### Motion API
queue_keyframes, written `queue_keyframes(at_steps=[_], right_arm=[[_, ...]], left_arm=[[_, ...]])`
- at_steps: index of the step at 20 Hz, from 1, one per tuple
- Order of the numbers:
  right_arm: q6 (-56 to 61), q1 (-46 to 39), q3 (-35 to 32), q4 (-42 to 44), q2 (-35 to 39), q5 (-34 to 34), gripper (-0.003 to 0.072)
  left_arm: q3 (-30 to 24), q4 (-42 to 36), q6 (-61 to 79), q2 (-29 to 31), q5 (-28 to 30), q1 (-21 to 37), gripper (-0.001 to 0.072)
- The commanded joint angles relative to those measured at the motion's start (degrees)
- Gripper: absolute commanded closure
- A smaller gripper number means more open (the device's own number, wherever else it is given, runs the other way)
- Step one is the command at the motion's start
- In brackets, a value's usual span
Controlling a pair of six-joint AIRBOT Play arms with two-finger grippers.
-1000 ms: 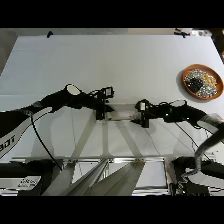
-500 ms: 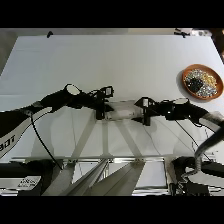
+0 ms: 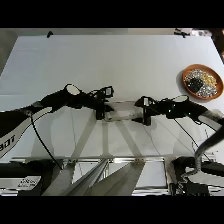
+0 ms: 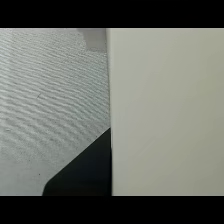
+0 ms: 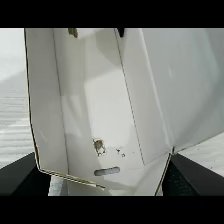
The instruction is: Fold the box and place the chain.
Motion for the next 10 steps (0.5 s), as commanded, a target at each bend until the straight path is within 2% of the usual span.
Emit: queue_keyframes(at_steps=[1, 6, 7, 10], right_arm=[[0.85, -0.02, 0.57, -0.90, -0.72, -0.20, -0.0012], [0.66, 0.00, 0.61, -1.53, -1.46, -1.68, 0.0052], [0.57, 0.00, 0.61, -1.57, -1.46, -1.81, 0.0108], [0.42, 0.04, 0.61, -2.82, -1.44, -2.16, 0.0111]], left_arm=[[0.00, 0.00, -0.02, 0.02, 0.07, -0.02, 0.0697], [0.00, 0.00, -0.02, 0.02, 0.07, -0.02, 0.0697], [0.00, 0.00, -0.02, 0.02, 0.07, -0.02, 0.0697], [0.00, 0.00, -0.02, 0.02, 0.07, -0.02, 0.0697]])
